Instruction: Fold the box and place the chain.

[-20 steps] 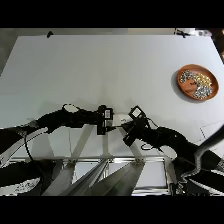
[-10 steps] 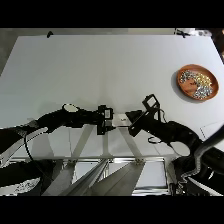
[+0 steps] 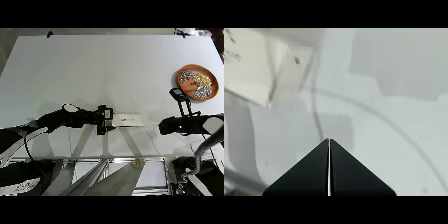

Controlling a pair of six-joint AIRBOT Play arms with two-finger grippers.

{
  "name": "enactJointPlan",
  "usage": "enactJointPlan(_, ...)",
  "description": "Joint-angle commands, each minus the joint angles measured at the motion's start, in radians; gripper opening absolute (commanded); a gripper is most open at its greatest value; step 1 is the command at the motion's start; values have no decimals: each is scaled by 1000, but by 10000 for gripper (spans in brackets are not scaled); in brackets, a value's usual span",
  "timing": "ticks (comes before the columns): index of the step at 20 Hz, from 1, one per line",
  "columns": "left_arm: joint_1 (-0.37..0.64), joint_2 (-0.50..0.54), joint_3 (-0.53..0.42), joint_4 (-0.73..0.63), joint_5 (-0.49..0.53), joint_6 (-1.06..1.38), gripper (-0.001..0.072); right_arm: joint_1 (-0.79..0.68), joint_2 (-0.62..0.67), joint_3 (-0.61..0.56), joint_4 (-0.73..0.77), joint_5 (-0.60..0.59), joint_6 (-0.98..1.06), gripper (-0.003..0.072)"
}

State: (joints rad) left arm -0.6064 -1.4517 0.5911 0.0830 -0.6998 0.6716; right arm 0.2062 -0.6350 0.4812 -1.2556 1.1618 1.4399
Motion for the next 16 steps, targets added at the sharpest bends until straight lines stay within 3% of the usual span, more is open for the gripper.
enactJointPlan(1, 0, 1, 0, 0, 0, 0, 388, -84, 5, 8, -13, 184, 4, 11)
enactJointPlan(9, 0, 2, 0, -11, -121, -25, 389, -84, 5, 8, -12, 100, 4, 11)
enactJointPlan(13, 0, 2, 0, -98, -120, -25, 388, -84, 5, 8, -12, 98, 4, 12)
enactJointPlan(14, 0, 2, 0, -98, -121, -25, 357, -84, 5, 8, -12, 97, 4, 12)
enactJointPlan(15, 0, 3, 0, -96, -126, -26, 130, -84, 5, 8, -12, 93, 4, 12)
enactJointPlan(16, 3, 8, 0, -94, -123, -21, 8, -84, 5, 8, -12, 88, 4, 12)
